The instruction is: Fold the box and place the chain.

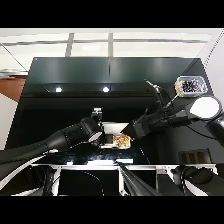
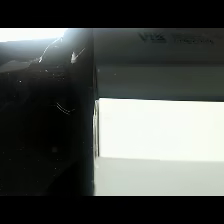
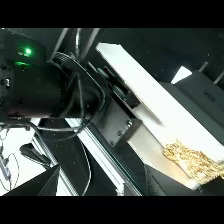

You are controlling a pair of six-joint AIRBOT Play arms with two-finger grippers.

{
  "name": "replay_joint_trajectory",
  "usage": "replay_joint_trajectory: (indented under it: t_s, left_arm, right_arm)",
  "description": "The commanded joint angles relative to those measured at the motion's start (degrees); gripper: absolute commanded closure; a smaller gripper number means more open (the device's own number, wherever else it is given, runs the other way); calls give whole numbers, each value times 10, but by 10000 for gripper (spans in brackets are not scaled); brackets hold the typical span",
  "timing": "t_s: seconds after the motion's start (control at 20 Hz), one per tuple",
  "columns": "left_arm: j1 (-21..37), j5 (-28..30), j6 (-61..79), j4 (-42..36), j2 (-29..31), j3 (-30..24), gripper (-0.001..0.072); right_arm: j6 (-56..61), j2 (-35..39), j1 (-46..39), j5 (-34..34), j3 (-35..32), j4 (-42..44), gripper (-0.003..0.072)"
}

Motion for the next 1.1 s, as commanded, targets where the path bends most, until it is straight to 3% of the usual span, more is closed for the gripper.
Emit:
replay_joint_trajectory:
  t_s: [0.0,0.1,0.2,0.4,0.5,0.75,1.0,1.05]
  left_arm:
    - [0,0,0,0,0,0,679]
    - [0,0,0,0,0,0,679]
    - [0,0,0,0,0,0,679]
    - [0,-2,0,0,0,0,678]
    - [0,-2,0,0,0,0,678]
    - [0,-2,0,-2,0,0,678]
    - [0,1,0,-2,0,0,678]
    - [0,1,0,-2,0,0,678]
  right_arm:
    - [-27,2,-68,72,1,-5,89]
    - [-43,22,-151,101,1,-44,89]
    - [-43,34,-234,76,-1,-146,89]
    - [141,29,-334,-121,-70,-349,88]
    - [164,5,-344,-211,-106,-362,-26]
    - [222,-129,-345,-339,-67,-359,-25]
    - [235,-260,-344,-357,31,-311,-14]
    - [235,-280,-344,-357,46,-298,27]
